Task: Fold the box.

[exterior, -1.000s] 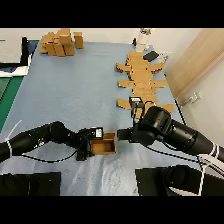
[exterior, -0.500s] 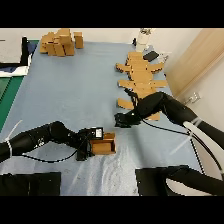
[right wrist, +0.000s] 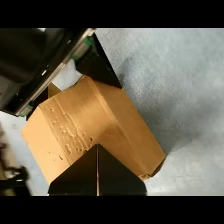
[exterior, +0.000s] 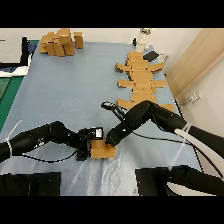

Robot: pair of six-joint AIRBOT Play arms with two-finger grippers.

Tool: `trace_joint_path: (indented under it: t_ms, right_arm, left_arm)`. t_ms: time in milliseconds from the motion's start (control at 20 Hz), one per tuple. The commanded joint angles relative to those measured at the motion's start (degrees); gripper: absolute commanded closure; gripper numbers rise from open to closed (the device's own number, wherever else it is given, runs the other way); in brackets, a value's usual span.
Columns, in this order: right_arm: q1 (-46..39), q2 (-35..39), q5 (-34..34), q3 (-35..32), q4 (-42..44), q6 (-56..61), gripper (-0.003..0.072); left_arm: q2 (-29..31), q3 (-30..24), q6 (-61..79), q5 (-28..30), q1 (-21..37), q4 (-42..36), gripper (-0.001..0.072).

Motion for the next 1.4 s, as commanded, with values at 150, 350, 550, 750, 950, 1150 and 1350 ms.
trace_joint_path:
  t_ms: [150,350,550,750,950,1150,1350]
  right_arm:
    - [14.14,10.95,11.96,-1.99,-24.35,7.32,0.0685]
    - [22.29,17.90,21.16,-8.74,-30.60,10.32,0.0685]
    - [26.32,22.67,23.61,-13.49,-32.63,10.19,0.0326]
    - [26.36,21.86,24.04,-13.57,-33.07,3.85,0.0246]
    - [26.49,19.23,24.57,-13.62,-32.98,0.52,0.0246]
    - [27.02,18.99,25.49,-13.62,-35.26,0.11,0.0247]
    - [27.02,19.71,25.62,-13.27,-38.71,0.11,0.0333]
  left_arm:
    - [-0.04,0.07,-0.07,0.00,0.00,-0.02,0.0335]
    - [-0.04,0.07,-0.07,0.00,0.00,-0.02,0.0336]
    - [-0.04,0.07,-0.07,0.00,0.00,0.00,0.0335]
    - [-0.04,0.07,-0.07,0.00,0.00,0.00,0.0335]
    - [-0.04,0.07,-0.07,0.04,0.00,0.00,0.0335]
    - [-0.04,0.07,-0.07,0.02,0.00,-0.02,0.0335]
    - [-0.04,0.07,-0.07,0.02,0.00,0.00,0.0335]
